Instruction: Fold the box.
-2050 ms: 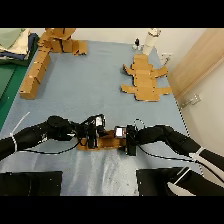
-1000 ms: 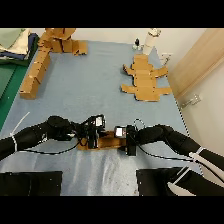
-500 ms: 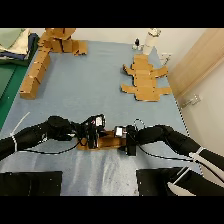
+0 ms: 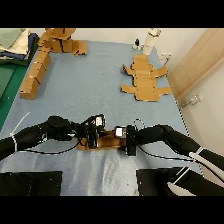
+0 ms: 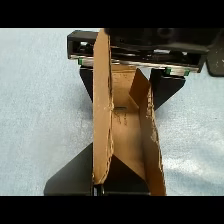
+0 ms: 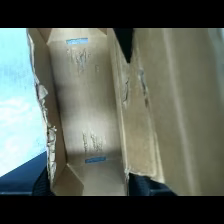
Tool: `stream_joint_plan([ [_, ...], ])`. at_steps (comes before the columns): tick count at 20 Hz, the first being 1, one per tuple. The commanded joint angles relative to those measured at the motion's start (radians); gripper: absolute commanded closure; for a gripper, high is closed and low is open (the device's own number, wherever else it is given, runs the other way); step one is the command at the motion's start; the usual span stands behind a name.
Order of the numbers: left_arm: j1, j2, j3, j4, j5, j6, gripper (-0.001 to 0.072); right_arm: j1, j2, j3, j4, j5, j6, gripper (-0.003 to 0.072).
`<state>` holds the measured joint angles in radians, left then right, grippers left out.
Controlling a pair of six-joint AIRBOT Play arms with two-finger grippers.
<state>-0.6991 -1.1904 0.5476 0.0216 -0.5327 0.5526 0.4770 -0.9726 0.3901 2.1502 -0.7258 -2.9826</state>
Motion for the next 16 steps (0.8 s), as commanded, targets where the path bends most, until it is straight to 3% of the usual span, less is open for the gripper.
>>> stream_joint_plan([
  [1, 0.0, 0.0, 0.0, 0.0, 0.0, 0.0, 0.0697, -0.01, 0.021, -0.001, -0.04, -0.041, -0.003, 0.0162],
  [16, 0.0, 0.0, 0.0, 0.0, 0.0, 0.0, 0.0697, -0.064, 0.031, -0.002, 0.054, -0.04, -0.018, 0.0161],
])
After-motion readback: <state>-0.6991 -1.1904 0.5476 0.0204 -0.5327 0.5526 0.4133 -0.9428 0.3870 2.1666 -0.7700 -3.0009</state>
